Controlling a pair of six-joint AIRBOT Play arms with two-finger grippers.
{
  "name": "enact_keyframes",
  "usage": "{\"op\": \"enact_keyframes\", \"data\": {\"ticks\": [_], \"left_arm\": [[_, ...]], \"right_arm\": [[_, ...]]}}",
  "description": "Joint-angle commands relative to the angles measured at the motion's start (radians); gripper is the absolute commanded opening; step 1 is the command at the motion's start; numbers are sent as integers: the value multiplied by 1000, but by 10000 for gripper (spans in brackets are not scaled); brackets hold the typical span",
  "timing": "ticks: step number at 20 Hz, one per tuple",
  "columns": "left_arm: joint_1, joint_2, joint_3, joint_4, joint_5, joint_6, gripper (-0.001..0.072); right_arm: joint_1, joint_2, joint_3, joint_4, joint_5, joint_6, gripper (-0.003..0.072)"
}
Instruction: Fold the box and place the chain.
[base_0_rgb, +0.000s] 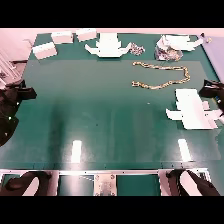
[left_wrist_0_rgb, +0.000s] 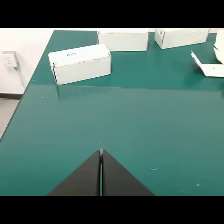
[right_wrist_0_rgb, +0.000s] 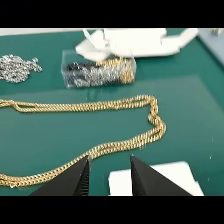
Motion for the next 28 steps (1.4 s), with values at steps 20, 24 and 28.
{"op": "enact_keyframes", "data": {"ticks": [20, 24, 28], "left_arm": [[0, 0, 0, 0, 0, 0, 22], [0, 0, 0, 0, 0, 0, 22], [0, 0, 0, 0, 0, 0, 22]], "right_arm": [[-502, -1164, 1386, -847, 1278, 563, 435], [-502, -1181, 1386, -909, 1272, 534, 436], [-502, -1181, 1419, -948, 1231, 522, 455]]}}
